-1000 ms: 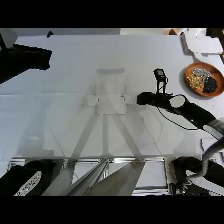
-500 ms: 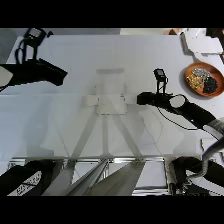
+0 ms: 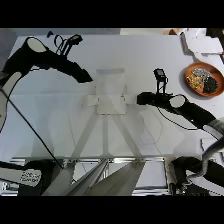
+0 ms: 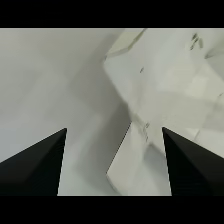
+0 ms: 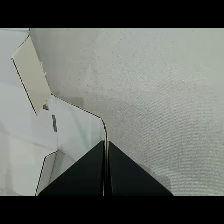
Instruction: Fold the box and place the chain.
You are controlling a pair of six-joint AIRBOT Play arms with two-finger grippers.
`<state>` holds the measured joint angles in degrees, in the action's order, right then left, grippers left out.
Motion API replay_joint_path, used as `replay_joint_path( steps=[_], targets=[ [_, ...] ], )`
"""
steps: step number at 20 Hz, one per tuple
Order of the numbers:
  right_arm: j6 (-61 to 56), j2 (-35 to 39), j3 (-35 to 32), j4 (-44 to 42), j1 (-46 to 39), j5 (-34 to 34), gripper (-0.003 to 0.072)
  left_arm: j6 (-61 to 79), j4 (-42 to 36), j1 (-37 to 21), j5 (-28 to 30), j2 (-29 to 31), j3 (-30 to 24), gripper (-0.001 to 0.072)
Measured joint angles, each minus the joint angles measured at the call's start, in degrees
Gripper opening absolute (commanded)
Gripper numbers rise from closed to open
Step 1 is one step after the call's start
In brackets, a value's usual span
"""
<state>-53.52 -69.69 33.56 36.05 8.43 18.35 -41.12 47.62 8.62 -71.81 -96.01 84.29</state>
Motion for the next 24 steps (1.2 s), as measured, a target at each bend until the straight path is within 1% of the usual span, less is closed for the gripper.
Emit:
replay_joint_path(
  steps=[2, 4, 7, 9, 12, 14, 16, 19, 22, 23, 24],
  targets=[
    [0.0, 0.0, 0.0, 0.0, 0.0, 0.0, 0.0012, 1.6, -5.3, 0.0, -1.0, -4.7, 3.1, 0.0661],
    [0.0, 0.0, 0.0, 0.0, 0.0, 0.0, 0.0012, 2.5, -9.7, 0.0, -1.1, -8.1, 4.8, 0.0661],
    [0.0, 0.0, 0.0, 0.0, 0.0, 0.0, 0.0012, 3.9, -13.1, 0.9, -1.1, -10.7, 5.8, 0.0659],
    [0.0, 0.0, 0.0, 0.0, 0.0, 0.0, 0.0012, 5.0, -13.9, 1.6, -0.5, -11.5, 6.2, 0.0657],
    [0.0, 0.0, 0.0, 0.0, 0.0, 0.0, 0.0012, 5.8, -12.1, 2.8, -0.3, -12.0, 6.4, 0.0649],
    [0.0, 0.0, 0.0, 0.0, 0.0, 0.0, 0.0012, 6.5, -9.4, 3.5, -1.7, -12.2, 6.4, 0.0649],
    [0.0, 0.0, 0.0, 0.0, 0.0, 0.0, 0.0012, 7.8, -7.6, 3.9, -3.7, -12.3, 6.4, 0.0634],
    [0.0, 0.0, 0.0, 0.0, 0.0, 0.0, 0.0012, 9.3, -6.2, 4.3, -6.0, -12.3, 6.2, 0.0634],
    [0.0, 0.0, 0.0, 0.0, 0.0, 0.0, 0.0012, 11.7, -5.6, 4.7, -6.9, -12.3, 5.1, 0.0633],
    [0.0, 0.0, 0.0, 0.0, 0.0, 0.0, 0.0012, 12.6, -5.5, 4.8, -7.1, -12.3, 4.9, 0.0623],
    [0.0, 0.0, 0.0, 0.0, 0.0, 0.0, 0.0012, 13.5, -5.5, 4.9, -7.1, -12.3, 4.6, 0.0578]
  ],
)
